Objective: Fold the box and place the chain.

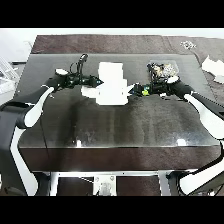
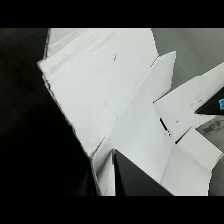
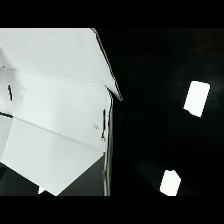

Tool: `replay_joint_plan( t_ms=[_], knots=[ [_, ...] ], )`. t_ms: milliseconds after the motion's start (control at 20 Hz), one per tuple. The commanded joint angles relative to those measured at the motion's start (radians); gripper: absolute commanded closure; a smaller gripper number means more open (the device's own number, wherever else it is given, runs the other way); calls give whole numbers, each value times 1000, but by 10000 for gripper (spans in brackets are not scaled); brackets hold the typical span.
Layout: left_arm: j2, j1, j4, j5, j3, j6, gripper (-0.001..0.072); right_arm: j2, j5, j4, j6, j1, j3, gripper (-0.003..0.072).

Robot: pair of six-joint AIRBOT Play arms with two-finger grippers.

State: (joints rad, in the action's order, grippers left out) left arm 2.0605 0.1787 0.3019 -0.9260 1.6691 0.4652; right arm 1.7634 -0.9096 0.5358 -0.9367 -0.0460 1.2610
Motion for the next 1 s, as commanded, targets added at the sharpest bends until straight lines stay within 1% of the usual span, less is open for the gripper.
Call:
replay_joint_plan(
  t_ms=[0,50,100,200,250,300,350,500,650,750,850,950],
  knots=[
    [3,0,-4,-6,1,-27,640,0,0,0,3,0,1,674],
    [3,0,-4,-6,1,-31,641,0,0,-1,3,0,1,673],
    [3,0,-4,-9,1,-52,687,0,1,-1,3,0,1,673],
    [3,0,-7,-6,0,-106,688,0,13,-1,7,0,1,662],
    [3,0,-7,-2,0,-134,688,0,21,-1,7,2,2,628],
    [3,0,-11,-2,0,-166,688,0,21,-1,7,8,4,567],
    [3,0,-14,-4,0,-209,689,-1,21,-2,7,18,6,492],
    [3,0,-43,-24,0,-385,690,-24,19,-5,14,69,19,483],
    [3,-18,-140,-141,-12,-560,691,-64,27,-16,15,134,29,483],
    [3,-46,-218,-192,-51,-681,691,-77,27,-47,37,172,36,483],
    [3,-79,-283,-246,-112,-803,691,-84,27,-57,60,192,36,484],
    [3,-91,-290,-287,-162,-898,691,-84,26,-55,72,195,34,484]
  ],
)
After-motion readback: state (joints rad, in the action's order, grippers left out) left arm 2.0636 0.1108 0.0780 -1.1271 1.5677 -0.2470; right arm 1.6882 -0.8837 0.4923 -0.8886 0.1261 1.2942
